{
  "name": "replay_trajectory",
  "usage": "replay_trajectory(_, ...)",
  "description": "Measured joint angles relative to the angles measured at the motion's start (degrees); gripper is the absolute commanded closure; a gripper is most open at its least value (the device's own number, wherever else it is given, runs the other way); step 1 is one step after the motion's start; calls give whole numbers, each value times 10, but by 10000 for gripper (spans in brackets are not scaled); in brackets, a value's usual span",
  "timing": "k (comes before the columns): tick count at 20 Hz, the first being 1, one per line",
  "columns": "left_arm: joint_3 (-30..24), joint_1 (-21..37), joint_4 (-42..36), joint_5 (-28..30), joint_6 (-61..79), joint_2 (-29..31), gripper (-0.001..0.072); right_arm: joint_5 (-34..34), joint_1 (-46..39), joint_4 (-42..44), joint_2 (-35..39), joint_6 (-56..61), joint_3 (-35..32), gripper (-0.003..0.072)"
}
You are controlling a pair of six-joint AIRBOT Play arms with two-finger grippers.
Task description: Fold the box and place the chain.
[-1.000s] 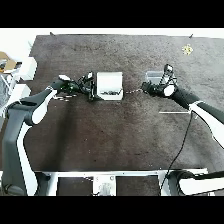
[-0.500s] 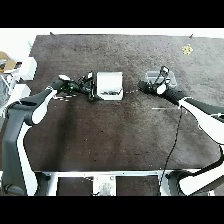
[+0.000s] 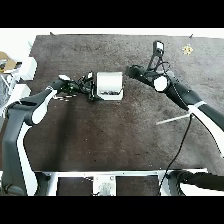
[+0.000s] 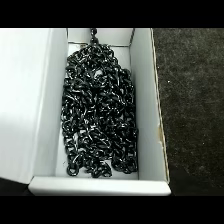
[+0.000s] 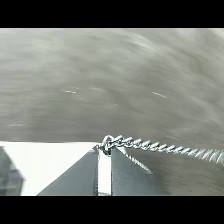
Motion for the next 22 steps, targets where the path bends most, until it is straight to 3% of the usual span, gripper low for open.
replay_trajectory(5, 0, 0, 0, 0, 0, 0, 367, -31, 77, -10, 32, -1, 2, 683)
replay_trajectory(9, 0, 0, 0, 0, 0, 0, 367, -41, 106, -12, 11, -1, 2, 682)
replay_trajectory(10, 0, 0, 0, 0, 0, 0, 367, -34, 109, -12, 2, -1, 2, 648)
replay_trajectory(11, 0, 0, 0, 0, 0, 0, 367, -22, 112, -11, -9, 0, 1, 457)
replay_trajectory(13, 0, 0, 0, 0, 0, 0, 366, 3, 113, -16, -26, 0, 1, 453)
replay_trajectory(17, 0, 0, 0, 0, 0, 0, 367, 55, 77, -43, -35, 1, 0, 452)
replay_trajectory(22, 0, 0, 0, 0, 0, 0, 366, 128, -32, -70, -31, 6, -15, 450)
